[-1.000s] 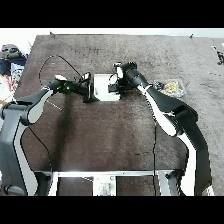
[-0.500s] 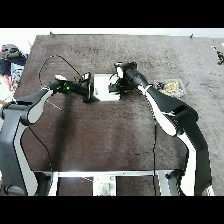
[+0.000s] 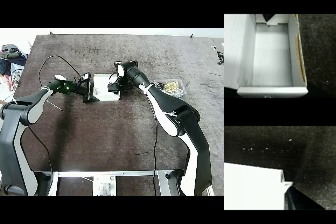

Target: Fold the box and place the chain.

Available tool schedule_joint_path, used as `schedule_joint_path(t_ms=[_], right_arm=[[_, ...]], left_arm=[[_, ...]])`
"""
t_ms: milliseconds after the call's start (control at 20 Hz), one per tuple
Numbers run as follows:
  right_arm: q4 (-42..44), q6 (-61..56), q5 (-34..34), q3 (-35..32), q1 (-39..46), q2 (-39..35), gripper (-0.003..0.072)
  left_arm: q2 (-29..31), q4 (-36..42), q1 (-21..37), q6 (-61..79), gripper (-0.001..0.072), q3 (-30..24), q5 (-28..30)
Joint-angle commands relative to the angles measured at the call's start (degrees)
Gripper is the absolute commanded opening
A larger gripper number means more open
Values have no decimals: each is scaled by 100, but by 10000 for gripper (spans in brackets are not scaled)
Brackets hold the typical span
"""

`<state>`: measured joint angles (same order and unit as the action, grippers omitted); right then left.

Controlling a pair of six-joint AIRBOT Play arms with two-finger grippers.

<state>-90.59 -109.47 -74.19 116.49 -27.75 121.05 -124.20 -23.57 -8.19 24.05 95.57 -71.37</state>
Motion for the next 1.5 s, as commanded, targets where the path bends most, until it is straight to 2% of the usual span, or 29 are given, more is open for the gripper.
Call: schedule_joint_path(t_ms=[0, 200, 300, 650, 700, 750, 950, 1000, 1050, 1200, 1250, 1400, 1450], right_arm=[[61, 42, 4, 7, -4, -9, 298], [63, 87, -76, 7, 4, -9, 300], [61, 195, -175, 7, 13, -26, 431], [44, 295, -254, 7, 74, -212, 430], [42, 299, -295, 7, 74, -212, 391], [46, 297, -306, 7, 74, -212, 293], [85, 273, -254, 7, 76, -105, 284], [79, 275, -243, 7, 74, -44, 269], [83, 273, -164, 7, 76, 11, 221], [81, 267, -13, 4, 74, 87, 209], [83, 269, 7, 7, 74, 109, 107], [-26, 177, 33, 7, 74, 122, 13], [-68, 162, 24, 7, 74, 122, 12]], left_arm=[[-4, 4, 2, -4, 205, 2, 2], [-4, 4, 2, -2, 206, 2, 2], [-4, 4, 2, -4, 205, 0, 2], [-4, 4, 2, -4, 206, 0, 2], [-4, 4, 2, -4, 205, 2, 2], [-4, 4, 2, -4, 206, 2, 2], [-4, 4, 2, -4, 206, 2, 2], [-4, 4, 2, -4, 205, 0, 2], [-4, 4, 2, -4, 206, 0, 2], [-4, 4, 2, -4, 205, 2, 0], [-4, 4, 2, -4, 206, 0, 4], [-4, 4, 2, -4, 206, 2, 2], [-4, 4, 2, -2, 205, 0, 2]])
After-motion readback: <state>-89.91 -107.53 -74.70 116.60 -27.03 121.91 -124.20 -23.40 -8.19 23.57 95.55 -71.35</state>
